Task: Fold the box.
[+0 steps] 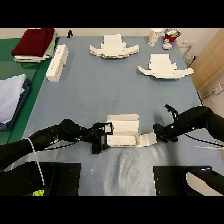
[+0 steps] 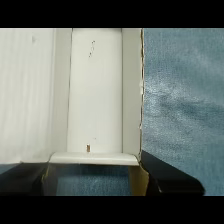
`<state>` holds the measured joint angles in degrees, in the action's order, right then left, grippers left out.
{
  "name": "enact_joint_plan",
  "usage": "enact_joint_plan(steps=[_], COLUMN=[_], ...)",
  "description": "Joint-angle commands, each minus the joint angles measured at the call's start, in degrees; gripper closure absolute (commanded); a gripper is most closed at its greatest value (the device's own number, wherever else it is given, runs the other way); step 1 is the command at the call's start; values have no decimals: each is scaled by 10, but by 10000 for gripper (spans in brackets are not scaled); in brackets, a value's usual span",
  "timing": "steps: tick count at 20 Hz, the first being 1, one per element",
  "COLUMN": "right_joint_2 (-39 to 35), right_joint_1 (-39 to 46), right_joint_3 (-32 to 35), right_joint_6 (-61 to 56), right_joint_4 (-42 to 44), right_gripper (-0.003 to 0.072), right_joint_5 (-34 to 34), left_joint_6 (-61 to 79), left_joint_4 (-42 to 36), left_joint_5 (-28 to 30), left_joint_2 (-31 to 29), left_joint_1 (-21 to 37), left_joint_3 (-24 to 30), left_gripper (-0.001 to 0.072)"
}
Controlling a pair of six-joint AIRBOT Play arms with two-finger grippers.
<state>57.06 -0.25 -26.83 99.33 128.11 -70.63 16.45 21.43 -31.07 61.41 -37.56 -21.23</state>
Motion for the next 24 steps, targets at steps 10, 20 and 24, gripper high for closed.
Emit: enact_joint_plan(steps=[10,20,24], right_joint_2=[-65,-63,-54], right_joint_1=[-84,-255,-343], right_joint_3=[-12,-36,-76], right_joint_6=[3,-162,-288], right_joint_4=[54,-115,-226], right_gripper=[301,227,253], right_joint_5=[1,147,146], left_joint_6=[0,0,0], left_joint_4=[0,0,0], left_joint_5=[0,0,0], left_joint_2=[0,0,0], left_joint_1=[0,0,0], left_joint_3=[-1,-1,-1], left_gripper=[195,196,196])
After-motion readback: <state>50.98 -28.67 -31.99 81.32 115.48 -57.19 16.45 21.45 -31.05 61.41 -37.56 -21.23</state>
